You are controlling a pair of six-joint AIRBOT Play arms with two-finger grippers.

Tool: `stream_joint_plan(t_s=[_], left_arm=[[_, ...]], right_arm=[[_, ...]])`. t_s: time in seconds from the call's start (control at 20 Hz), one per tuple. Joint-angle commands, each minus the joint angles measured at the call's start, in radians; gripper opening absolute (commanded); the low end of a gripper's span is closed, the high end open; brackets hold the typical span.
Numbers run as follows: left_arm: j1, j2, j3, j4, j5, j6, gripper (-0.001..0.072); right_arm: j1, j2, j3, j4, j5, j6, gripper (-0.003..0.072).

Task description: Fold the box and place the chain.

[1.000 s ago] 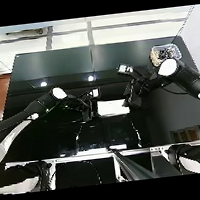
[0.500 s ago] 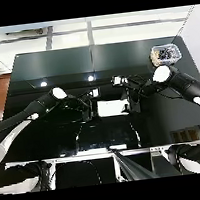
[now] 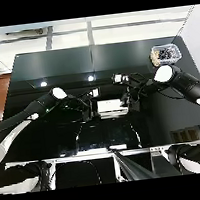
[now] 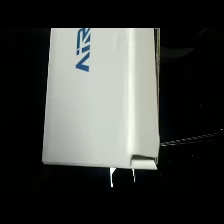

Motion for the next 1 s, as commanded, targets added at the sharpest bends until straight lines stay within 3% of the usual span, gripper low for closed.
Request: stream_joint_plan(t_s=[0.0, 0.95], left_arm=[[-0.001, 0.000, 0.001, 0.000, -0.002, 0.002, 0.0364], [-0.001, 0.000, 0.001, 0.000, 0.000, 0.002, 0.0365]], right_arm=[[0.000, 0.004, 0.000, -0.002, -0.002, 0.036, 0.0239], [0.019, -0.013, -0.002, -0.008, -0.002, 0.036, 0.0239]])
